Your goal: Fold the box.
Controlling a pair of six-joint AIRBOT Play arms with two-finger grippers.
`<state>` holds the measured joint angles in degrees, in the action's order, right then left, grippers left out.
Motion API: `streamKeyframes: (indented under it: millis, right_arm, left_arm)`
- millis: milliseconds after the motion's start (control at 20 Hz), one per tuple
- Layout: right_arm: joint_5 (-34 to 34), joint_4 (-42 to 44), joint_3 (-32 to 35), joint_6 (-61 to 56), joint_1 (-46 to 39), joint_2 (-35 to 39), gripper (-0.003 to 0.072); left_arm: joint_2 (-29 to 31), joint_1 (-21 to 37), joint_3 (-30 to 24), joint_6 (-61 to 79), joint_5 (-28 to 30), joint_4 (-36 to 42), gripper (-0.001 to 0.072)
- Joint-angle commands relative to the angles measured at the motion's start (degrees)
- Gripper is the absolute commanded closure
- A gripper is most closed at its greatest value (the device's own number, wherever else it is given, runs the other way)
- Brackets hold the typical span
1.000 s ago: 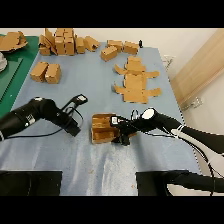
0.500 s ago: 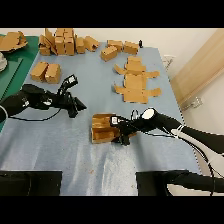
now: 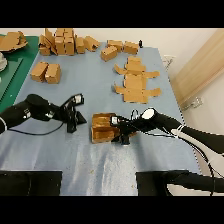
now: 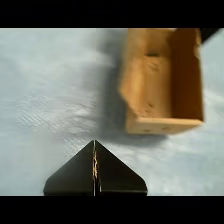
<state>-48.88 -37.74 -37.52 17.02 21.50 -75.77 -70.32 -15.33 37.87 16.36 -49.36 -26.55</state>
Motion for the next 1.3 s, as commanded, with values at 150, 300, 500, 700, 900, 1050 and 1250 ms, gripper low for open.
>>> streamKeyframes:
  millis: [150,300,500,700,900,1050,1250]
  right_arm:
    - [0.1,0.0,0.0,0.0,0.0,0.0,0.0165]
    - [0.1,0.0,0.0,0.0,-0.1,0.0,0.0165]
    - [0.1,0.0,0.0,0.0,-0.1,0.0,0.0165]
    - [0.2,0.0,0.0,0.0,-0.1,0.0,0.0166]
    - [0.1,0.0,0.0,0.0,-0.1,0.0,0.0165]
    - [0.1,0.0,0.0,0.0,-0.1,0.0,0.0165]
    - [0.1,0.0,0.0,0.0,-0.1,0.0,0.0165]
  left_arm:
    - [2.1,-2.9,-4.4,-8.5,1.2,-4.9,0.0005]
    - [2.1,-5.3,-4.5,-8.3,1.4,-4.6,0.0005]
    - [2.1,-10.2,-4.5,-8.3,7.4,-4.5,0.0005]
    - [2.1,-13.4,-4.5,-8.3,9.4,-4.3,0.0005]
    - [0.6,-15.1,-4.5,-8.3,11.4,-4.2,0.0005]
    - [-0.6,-15.4,-4.5,-8.3,11.5,-3.2,0.0005]
    - [-0.6,-15.8,-4.2,-8.3,11.3,-0.7,0.0005]
